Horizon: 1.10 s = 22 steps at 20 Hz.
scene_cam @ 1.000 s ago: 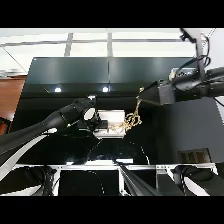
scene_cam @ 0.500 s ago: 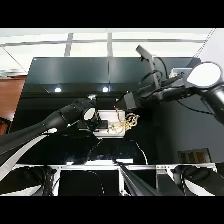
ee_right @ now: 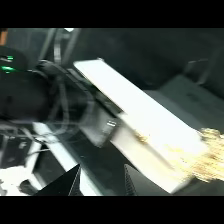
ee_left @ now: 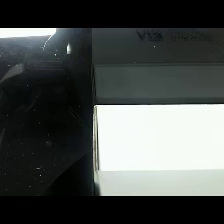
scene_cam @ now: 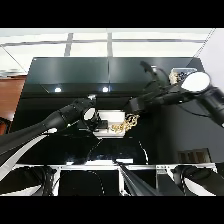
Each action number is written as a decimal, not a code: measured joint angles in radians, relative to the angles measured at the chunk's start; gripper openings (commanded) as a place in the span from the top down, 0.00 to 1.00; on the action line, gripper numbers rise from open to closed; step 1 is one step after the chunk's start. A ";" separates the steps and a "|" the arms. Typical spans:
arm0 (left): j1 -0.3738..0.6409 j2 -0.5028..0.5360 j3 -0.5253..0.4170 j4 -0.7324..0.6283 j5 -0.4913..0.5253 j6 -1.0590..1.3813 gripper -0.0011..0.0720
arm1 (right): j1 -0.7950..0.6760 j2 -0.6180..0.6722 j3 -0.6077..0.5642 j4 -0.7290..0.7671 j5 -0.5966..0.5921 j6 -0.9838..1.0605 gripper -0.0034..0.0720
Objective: Fold the box and place the chain.
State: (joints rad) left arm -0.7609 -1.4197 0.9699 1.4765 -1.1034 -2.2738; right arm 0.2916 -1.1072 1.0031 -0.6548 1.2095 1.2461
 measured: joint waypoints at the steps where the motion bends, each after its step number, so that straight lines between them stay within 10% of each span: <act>1: 0.000 0.000 0.000 0.000 0.000 0.000 0.95 | -0.041 0.022 -0.016 -0.031 0.007 -0.026 0.53; 4: 0.000 0.000 0.000 0.000 -0.004 0.000 0.95 | -0.131 0.080 -0.124 -0.158 -0.034 -0.132 0.51; 6: 0.000 0.000 0.000 0.000 -0.004 0.000 0.95 | -0.149 0.097 -0.216 -0.226 -0.114 -0.193 0.02; 14: 0.005 0.000 0.000 0.007 0.001 -0.014 0.95 | 0.023 0.058 -0.435 -0.240 -0.462 -0.886 0.02; 22: 0.008 0.000 0.000 0.011 -0.008 -0.021 0.95 | 0.110 -0.062 -0.458 0.064 -0.515 -1.475 0.02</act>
State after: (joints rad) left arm -0.7525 -1.4197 0.9699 1.4872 -1.1118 -2.2951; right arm 0.4019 -1.1690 0.5449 -0.5903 0.6949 -0.2291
